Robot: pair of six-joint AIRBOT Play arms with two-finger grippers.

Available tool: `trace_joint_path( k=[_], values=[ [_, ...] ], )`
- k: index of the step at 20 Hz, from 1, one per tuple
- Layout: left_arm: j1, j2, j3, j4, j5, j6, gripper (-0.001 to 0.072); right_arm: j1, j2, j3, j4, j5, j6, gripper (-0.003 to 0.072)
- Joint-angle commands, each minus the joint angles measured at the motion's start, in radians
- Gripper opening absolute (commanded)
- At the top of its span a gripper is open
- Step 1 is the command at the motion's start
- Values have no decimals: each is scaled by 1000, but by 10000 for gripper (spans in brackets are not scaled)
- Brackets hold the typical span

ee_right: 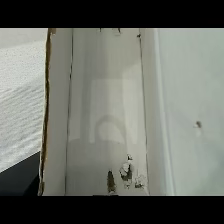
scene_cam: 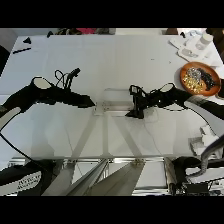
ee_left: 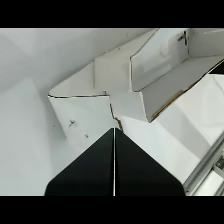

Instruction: Fold the box and place the chain.

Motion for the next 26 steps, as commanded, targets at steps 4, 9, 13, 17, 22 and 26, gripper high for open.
trace_joint_path(
  k=[4, 9, 13, 17, 22, 26],
  values=[
    [38, -8, -2, 257, 65, -146, 5, 1, 0, 0, 0, 0, 0, 555],
    [-19, -72, -52, 131, 98, -99, 5, 1, 0, 0, 0, 0, 0, 555],
    [-76, -83, -58, 114, 184, -101, 5, 1, 0, 0, 0, 0, 0, 555],
    [-76, -87, -58, 138, 159, -107, 5, 1, 0, 0, 0, 0, 0, 555],
    [-77, -87, -58, 71, 142, -75, 5, 1, 0, 0, 0, 0, 0, 555],
    [-76, -87, -58, 39, 119, -36, 6, 1, 0, 0, 0, 0, 0, 555]
  ],
)
